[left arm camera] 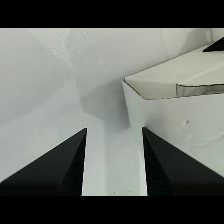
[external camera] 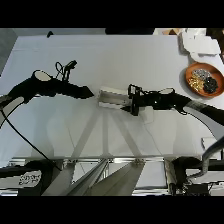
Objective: Fold the box and place the chain.
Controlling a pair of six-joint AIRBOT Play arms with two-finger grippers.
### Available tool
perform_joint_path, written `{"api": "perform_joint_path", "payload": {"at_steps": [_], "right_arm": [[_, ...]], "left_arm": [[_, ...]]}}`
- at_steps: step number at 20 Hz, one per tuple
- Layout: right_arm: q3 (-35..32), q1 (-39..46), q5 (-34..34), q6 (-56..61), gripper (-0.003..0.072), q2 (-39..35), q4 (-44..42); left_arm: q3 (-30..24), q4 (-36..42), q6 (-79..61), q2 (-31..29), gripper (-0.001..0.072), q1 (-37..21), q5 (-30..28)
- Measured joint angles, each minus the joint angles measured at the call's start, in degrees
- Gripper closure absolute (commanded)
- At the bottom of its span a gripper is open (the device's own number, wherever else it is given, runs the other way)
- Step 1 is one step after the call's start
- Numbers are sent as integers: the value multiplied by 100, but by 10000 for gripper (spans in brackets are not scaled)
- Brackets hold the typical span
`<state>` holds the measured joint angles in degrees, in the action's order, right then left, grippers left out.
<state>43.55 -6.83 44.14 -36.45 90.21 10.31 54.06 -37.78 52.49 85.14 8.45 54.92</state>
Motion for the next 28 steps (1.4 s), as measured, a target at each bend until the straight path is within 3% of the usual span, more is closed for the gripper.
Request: {"api": "perform_joint_path", "payload": {"at_steps": [2, 4, 9, 12, 17, 22, 28], "right_arm": [[0, 0, -2, 0, 189, 0, 0], [0, 0, 0, -2, 189, 0, 0], [0, 0, 0, 0, 189, 0, 0], [0, 0, -2, -2, 189, 0, 0], [0, 0, -2, -2, 189, 0, 2], [0, 0, -2, 0, 189, 0, 0], [0, 0, -7, 0, 189, 0, 11]], "left_arm": [[0, -7, -11, -44, 283, -15, 35], [0, -7, -109, -68, 195, -2, 85], [-2, 326, -455, -85, 167, 24, 160], [-2, 479, -588, -81, 67, 59, 181], [-4, 710, -684, 195, 67, 251, 249], [-4, 1593, -887, 391, 76, 352, 448], [-4, 1729, -968, 546, 76, 376, 496]]}}
